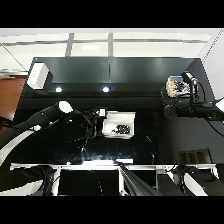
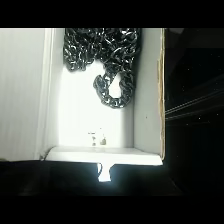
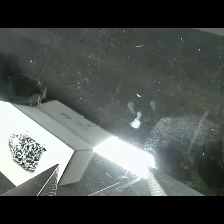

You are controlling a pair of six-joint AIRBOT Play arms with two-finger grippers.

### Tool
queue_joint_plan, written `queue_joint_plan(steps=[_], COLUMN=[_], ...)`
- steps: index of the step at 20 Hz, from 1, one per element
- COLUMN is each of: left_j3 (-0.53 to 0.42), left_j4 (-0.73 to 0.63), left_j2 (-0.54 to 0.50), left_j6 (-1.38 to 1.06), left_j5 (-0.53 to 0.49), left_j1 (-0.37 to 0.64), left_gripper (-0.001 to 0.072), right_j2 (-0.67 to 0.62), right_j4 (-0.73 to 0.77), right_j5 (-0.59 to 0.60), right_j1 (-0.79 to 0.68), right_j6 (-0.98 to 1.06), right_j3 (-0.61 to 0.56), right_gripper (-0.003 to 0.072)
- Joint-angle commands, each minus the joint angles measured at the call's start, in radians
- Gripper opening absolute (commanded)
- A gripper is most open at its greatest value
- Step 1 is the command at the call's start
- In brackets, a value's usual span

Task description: Fold the box and place the chain.

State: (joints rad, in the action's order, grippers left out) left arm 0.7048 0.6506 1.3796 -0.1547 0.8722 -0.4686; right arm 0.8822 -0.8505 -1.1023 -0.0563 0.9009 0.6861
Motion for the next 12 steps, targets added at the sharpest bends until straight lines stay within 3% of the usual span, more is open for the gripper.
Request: queue_joint_plan(steps=[1, 3, 5, 12], left_j3=[0.0, 0.0, 0.0, 0.0], left_j4=[0.0, 0.0, 0.0, 0.0], left_j2=[0.002, 0.002, 0.003, 0.003], left_j6=[-0.003, -0.003, -0.003, -0.003], left_j5=[0.003, 0.001, 0.0, 0.0], left_j1=[-0.001, -0.004, -0.005, -0.005], left_gripper=[0.0572, 0.0561, 0.0458, 0.0458], right_j2=[0.0, 0.0, 0.001, 0.076], right_j4=[0.0, 0.0, 0.001, 0.004], right_j5=[0.007, 0.008, 0.008, 0.171], right_j1=[0.0, 0.0, 0.001, 0.208], right_j6=[0.0, 0.0, 0.0, 0.106], right_j3=[0.0, 0.0, 0.0, 0.016], right_gripper=[0.062, 0.062, 0.0619, 0.0619])
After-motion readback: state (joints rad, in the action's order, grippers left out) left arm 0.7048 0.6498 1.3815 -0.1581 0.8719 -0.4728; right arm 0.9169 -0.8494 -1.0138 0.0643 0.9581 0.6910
